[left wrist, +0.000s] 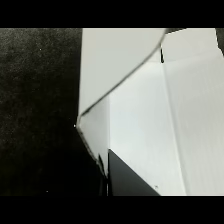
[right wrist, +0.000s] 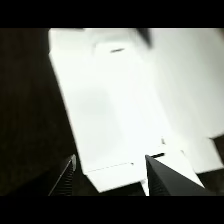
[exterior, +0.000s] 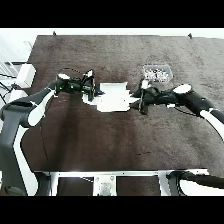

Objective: Fold the box and place the chain.

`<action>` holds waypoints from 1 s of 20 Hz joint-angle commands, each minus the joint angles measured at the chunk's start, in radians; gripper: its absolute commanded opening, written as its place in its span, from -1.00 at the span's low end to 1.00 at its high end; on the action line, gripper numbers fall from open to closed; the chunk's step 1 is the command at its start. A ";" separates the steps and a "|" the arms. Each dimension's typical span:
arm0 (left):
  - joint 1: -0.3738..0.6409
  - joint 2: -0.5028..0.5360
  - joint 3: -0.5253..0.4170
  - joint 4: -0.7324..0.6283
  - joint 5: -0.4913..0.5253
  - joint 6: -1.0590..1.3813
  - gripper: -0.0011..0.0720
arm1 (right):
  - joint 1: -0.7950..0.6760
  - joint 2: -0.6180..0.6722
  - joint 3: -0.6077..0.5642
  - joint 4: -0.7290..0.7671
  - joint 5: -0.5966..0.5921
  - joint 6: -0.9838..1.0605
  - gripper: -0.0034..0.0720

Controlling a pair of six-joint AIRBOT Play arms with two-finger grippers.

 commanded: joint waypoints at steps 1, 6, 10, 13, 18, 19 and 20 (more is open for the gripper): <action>0.001 -0.001 0.000 0.000 -0.001 0.000 -0.92 | 0.084 -0.029 0.000 -0.122 -0.089 -0.007 0.46; 0.001 0.000 0.000 0.000 -0.001 0.000 -0.92 | 0.124 -0.101 0.000 -0.107 -0.153 0.002 0.46; 0.000 -0.001 0.000 0.000 -0.001 0.000 -0.92 | 0.130 -0.135 0.000 -0.076 -0.202 0.020 0.46; 0.001 0.000 0.000 0.000 -0.001 0.000 -0.92 | 0.135 -0.163 0.000 -0.075 -0.208 0.020 0.46; 0.001 0.000 0.000 0.000 -0.001 0.000 -0.92 | 0.137 -0.166 0.000 -0.046 -0.325 0.027 0.46; 0.001 -0.001 0.000 0.000 -0.001 0.000 -0.92 | 0.134 -0.156 0.001 -0.029 -0.349 0.027 0.46; 0.000 0.000 0.000 0.000 -0.002 0.000 -0.92 | 0.132 -0.142 0.003 -0.029 -0.354 0.027 0.46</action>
